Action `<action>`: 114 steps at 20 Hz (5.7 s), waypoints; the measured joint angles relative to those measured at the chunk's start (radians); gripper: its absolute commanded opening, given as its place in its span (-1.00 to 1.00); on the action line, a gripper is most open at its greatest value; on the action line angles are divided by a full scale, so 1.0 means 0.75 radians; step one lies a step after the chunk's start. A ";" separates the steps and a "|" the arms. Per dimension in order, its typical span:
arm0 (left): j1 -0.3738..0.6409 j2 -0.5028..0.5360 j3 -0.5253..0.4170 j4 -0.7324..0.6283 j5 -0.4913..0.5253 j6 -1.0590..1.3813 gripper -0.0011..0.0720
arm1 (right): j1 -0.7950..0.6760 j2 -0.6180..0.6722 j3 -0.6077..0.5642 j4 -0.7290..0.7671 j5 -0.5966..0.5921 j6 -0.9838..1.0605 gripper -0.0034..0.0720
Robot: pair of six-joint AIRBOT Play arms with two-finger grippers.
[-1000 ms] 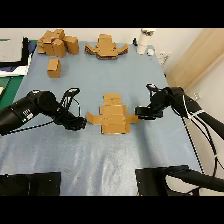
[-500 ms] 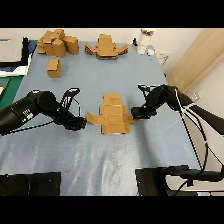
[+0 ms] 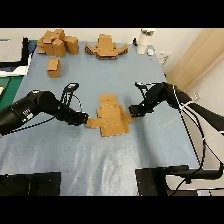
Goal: Fold the box.
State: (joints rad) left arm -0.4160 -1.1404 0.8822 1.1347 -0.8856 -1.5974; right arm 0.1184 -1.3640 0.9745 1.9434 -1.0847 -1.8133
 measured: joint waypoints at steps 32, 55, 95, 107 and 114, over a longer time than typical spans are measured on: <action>0.473 -0.474 0.017 -0.966 -0.020 0.993 0.19 | 0.269 0.533 -0.458 0.381 0.245 -0.226 -0.90; 0.524 -0.633 0.016 -1.285 -0.532 1.513 -0.21 | 0.269 0.531 -0.459 0.335 0.238 -0.227 -0.90; 0.202 -0.422 0.110 -1.162 -0.331 2.117 -0.95 | 0.163 0.531 -0.296 0.303 0.394 0.105 -0.88; 0.180 -0.484 0.056 -1.234 -0.309 2.239 -0.95 | 0.261 0.531 -0.294 0.299 0.501 0.128 -0.88; 0.180 -0.424 -0.067 -1.295 -0.286 2.405 -0.94 | 0.269 0.531 -0.294 0.296 0.505 0.129 -0.88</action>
State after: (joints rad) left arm -0.2810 -1.4586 0.8318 0.1635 -1.1004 0.2066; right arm 0.3199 -0.9661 0.7536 2.1654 -0.7063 -1.7168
